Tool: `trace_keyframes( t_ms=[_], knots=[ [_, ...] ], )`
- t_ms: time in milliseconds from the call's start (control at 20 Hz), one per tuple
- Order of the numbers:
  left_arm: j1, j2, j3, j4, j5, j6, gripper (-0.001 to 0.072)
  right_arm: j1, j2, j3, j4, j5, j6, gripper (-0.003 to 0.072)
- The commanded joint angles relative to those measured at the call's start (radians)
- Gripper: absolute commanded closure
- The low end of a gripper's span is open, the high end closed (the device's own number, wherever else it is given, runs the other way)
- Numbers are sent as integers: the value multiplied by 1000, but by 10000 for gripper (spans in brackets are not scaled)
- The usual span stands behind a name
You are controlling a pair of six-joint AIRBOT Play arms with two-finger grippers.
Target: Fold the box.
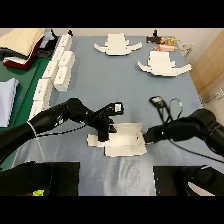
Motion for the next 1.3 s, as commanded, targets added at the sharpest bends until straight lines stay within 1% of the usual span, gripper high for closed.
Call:
trace_keyframes(
  t_ms=[0, 50, 100, 150, 200, 250, 350, 500, 600, 750, 900, 1050, 1200, 1250],
  knots=[
    [0, -1, 0, 0, 0, 0, 693, 304, 27, -40, 48, -64, -140, 683],
    [0, -1, 0, 0, 0, 0, 693, 417, 33, -51, 12, -45, -140, 679],
    [0, -1, 0, 0, 0, 0, 693, 506, 31, -58, -33, -26, -140, 586],
    [0, -1, 0, 0, -1, 0, 693, 583, 22, -65, -108, 4, -139, 275],
    [0, -1, 0, 0, 0, 0, 693, 633, 9, -72, -192, 37, -137, 146],
    [0, -1, 0, 0, 0, 0, 693, 663, -12, -77, -277, 74, -133, 136],
    [0, -1, 0, 0, 0, 0, 693, 669, -72, -77, -406, 124, -133, 136],
    [0, -1, 0, 0, 0, 0, 693, 669, -176, -76, -516, 159, -104, 138],
    [0, -1, 0, 0, 0, 0, 693, 669, -210, -71, -580, 180, 13, 140],
    [0, -1, 0, 0, 0, 0, 693, 669, -189, -47, -628, 158, 203, 140],
    [0, -1, 0, 0, 0, 0, 693, 669, -132, -34, -634, 81, 315, 140],
    [0, -1, 0, 0, 0, 0, 693, 669, -80, -34, -650, 58, 385, 140],
    [0, -1, 0, 0, 0, 0, 693, 669, -60, -34, -658, 57, 389, 139],
    [0, -1, 0, 0, 0, 0, 693, 669, -61, -34, -657, 49, 389, 106]
  ],
)
